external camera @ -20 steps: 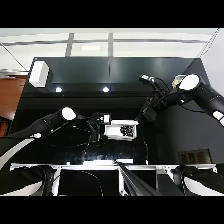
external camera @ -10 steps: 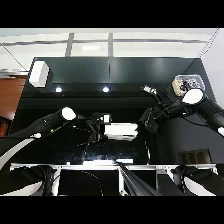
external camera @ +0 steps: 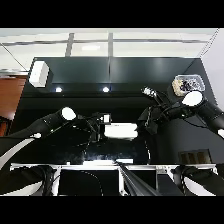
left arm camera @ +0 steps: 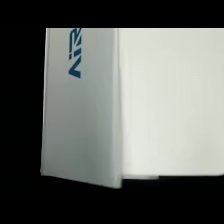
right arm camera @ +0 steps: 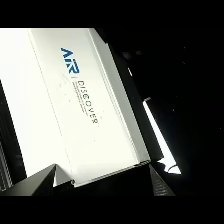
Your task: Fold the box and place the chain.
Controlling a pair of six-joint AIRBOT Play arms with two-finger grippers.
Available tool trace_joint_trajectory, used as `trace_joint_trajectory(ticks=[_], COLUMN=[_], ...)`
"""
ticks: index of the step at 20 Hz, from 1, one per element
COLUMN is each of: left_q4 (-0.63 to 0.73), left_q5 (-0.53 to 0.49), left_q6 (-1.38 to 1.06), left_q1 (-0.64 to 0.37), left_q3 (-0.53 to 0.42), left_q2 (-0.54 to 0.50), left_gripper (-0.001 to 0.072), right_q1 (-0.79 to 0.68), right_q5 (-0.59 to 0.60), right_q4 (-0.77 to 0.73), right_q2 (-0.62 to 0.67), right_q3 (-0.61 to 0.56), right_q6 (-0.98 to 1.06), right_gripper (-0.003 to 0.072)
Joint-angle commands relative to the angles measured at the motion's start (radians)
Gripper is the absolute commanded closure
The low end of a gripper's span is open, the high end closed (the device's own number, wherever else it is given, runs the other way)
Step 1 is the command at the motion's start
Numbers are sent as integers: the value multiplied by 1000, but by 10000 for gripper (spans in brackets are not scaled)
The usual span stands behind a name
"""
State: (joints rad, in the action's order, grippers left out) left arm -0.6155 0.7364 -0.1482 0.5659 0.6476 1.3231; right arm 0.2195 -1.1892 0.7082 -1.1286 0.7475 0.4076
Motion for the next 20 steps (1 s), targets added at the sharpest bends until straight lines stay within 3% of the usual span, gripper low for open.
trace_joint_trajectory(ticks=[1, 13, 20], left_q4=[0, 0, 0], left_q5=[0, 0, 0], left_q6=[-1, -1, -1], left_q1=[0, 0, 0], left_q3=[1, 1, 1], left_q2=[0, 0, 0], left_gripper=[270, 270, 269], right_q1=[1, 7, 131], right_q5=[5, 40, 148], right_q4=[-1, -83, 5], right_q2=[0, 0, 0], right_q3=[-1, 0, -1], right_q6=[-24, -196, -264], right_gripper=[-3, -3, -3])
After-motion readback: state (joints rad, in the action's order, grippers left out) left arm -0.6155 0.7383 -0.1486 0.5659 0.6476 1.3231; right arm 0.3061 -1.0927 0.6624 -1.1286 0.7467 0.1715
